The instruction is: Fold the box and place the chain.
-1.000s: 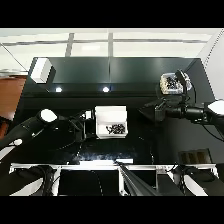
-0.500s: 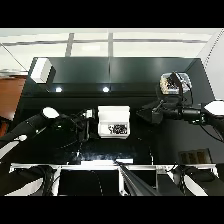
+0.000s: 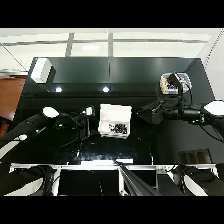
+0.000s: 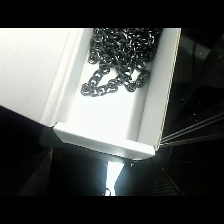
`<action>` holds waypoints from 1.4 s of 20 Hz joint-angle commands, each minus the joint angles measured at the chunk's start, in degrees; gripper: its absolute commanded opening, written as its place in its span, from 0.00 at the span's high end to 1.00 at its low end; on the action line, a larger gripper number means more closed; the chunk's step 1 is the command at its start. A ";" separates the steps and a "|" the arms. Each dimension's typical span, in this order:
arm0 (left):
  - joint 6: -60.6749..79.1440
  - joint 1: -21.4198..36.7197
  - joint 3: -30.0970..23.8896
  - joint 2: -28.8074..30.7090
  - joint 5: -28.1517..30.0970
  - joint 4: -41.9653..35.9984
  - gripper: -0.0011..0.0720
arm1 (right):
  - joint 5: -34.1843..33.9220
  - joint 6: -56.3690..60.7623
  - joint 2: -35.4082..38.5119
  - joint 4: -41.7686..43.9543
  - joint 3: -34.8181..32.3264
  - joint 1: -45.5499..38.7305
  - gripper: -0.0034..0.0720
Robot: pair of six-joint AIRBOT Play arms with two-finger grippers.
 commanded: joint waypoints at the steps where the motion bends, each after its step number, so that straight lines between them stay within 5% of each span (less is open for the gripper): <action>1: 2.71 -0.11 0.07 -0.04 -0.70 -0.09 0.03 | -0.04 0.02 0.00 -0.09 0.00 0.02 0.02; 14: 5.60 -3.82 0.04 -0.02 -6.93 -0.04 0.03 | -0.42 0.02 0.00 -0.09 0.00 0.02 0.02; 22: 1.73 -3.74 0.28 -0.07 -0.07 -0.28 0.03 | -0.42 0.02 0.00 -0.09 0.00 0.02 0.01; 28: 0.85 -4.74 2.99 -0.50 -2.43 0.87 0.03 | -0.42 0.02 0.00 -0.09 0.00 0.02 0.01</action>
